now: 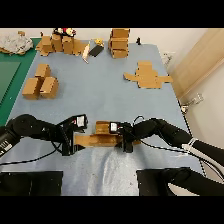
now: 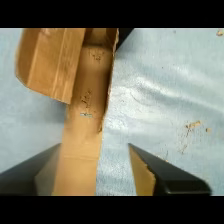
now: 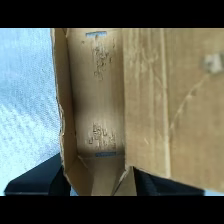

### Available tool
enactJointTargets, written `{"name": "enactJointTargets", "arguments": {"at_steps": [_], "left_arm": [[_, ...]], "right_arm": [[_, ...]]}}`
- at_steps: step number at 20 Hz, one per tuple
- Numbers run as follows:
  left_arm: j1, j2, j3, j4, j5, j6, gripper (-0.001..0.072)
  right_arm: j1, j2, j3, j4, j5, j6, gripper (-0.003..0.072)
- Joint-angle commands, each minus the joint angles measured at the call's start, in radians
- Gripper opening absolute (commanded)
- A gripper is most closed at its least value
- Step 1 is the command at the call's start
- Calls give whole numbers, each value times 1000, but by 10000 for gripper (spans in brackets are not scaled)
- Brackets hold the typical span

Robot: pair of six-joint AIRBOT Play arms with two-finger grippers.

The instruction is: Fold the box.

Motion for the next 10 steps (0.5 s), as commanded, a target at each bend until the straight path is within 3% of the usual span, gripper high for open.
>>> {"name": "enactJointTargets", "arguments": {"at_steps": [1, 5, 6, 10], "left_arm": [[-14, -29, -45, -27, 48, 84, 664], [-15, -139, -44, -214, 71, 253, 667], [-16, -160, -44, -229, 82, 256, 695], [-16, -188, -44, -224, 193, 239, 694]], "right_arm": [[1, 1, 0, 0, 0, 0, 459], [1, 0, 0, 0, 0, 0, 459], [1, 0, 0, 0, 0, 0, 459], [1, 0, 0, 0, 0, 0, 459]]}}
